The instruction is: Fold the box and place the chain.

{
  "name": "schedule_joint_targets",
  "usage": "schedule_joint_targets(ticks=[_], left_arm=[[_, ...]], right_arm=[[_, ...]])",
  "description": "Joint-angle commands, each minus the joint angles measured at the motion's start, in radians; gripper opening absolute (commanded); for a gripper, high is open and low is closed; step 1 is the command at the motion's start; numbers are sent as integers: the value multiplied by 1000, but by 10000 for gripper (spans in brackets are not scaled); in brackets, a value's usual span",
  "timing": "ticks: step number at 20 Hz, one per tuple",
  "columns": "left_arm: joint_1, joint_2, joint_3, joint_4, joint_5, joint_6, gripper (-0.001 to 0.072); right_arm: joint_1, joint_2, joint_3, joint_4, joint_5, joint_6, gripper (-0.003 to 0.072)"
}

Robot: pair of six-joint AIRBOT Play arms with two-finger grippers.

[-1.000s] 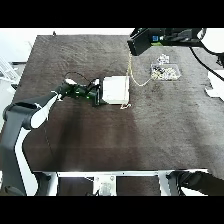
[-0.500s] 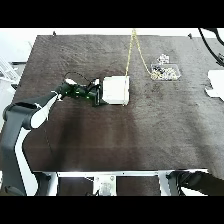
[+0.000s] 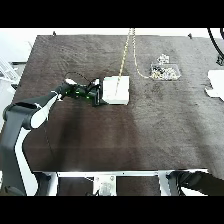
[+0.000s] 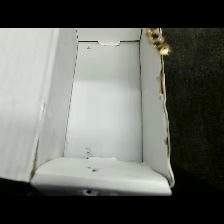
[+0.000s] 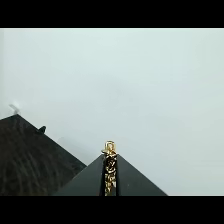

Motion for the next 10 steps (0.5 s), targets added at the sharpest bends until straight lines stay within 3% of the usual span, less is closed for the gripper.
schedule_joint_targets(ticks=[1, 5, 10], left_arm=[[0, -1, 0, 0, 0, 0, 537], [0, -1, 0, 0, 0, 0, 538], [0, -1, 0, 0, 0, 0, 538]], right_arm=[[-1, 0, 1, -11, -35, -5, 8], [-1, -1, 1, -11, -20, -4, 9], [-1, -1, -14, -7, 85, 11, 9]])
